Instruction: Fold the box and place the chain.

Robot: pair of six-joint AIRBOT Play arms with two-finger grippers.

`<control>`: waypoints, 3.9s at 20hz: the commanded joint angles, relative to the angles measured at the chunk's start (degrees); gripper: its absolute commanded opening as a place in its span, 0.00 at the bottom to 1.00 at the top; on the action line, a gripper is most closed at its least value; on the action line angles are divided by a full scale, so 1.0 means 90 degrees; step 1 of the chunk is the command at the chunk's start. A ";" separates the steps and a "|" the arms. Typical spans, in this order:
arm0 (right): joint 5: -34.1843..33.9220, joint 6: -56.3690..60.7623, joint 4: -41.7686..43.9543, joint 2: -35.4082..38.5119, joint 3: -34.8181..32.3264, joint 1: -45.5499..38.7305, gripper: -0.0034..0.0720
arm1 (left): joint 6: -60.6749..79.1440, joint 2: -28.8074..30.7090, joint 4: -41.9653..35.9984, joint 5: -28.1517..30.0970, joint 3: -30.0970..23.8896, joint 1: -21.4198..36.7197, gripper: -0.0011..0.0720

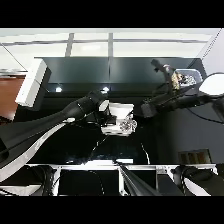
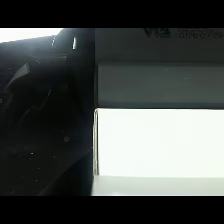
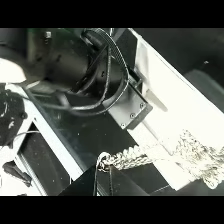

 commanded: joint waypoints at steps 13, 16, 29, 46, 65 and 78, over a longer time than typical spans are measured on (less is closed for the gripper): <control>0.0063 -0.0474 -0.1853 0.0056 -0.0874 -0.1311 0.59 | -0.0002 0.0002 0.0005 -0.0015 0.0005 0.0007 0.06; -0.0687 -0.1338 -0.1579 0.0197 -0.1936 -0.1409 1.00 | -0.0002 0.0002 0.0000 -0.0015 0.0005 0.0007 0.06; -0.3555 -0.6846 -0.1039 -0.0051 -0.3058 0.0338 1.00 | -0.0002 0.0002 0.0005 0.0012 0.0005 0.0005 0.06; -0.3961 -0.8820 0.0357 -0.0631 -0.3060 0.0342 0.99 | -0.0005 0.0002 -0.0002 0.0085 0.0005 0.0000 0.06; -0.3983 -0.9126 0.0636 -0.0998 -0.3060 0.0401 0.99 | -0.0005 0.0002 -0.0029 0.0083 0.0005 0.0000 0.06; -0.4000 -0.8653 0.0605 -0.0845 -0.3058 0.0393 0.07 | -0.0002 0.0002 -0.0143 0.0131 0.0005 0.0000 0.06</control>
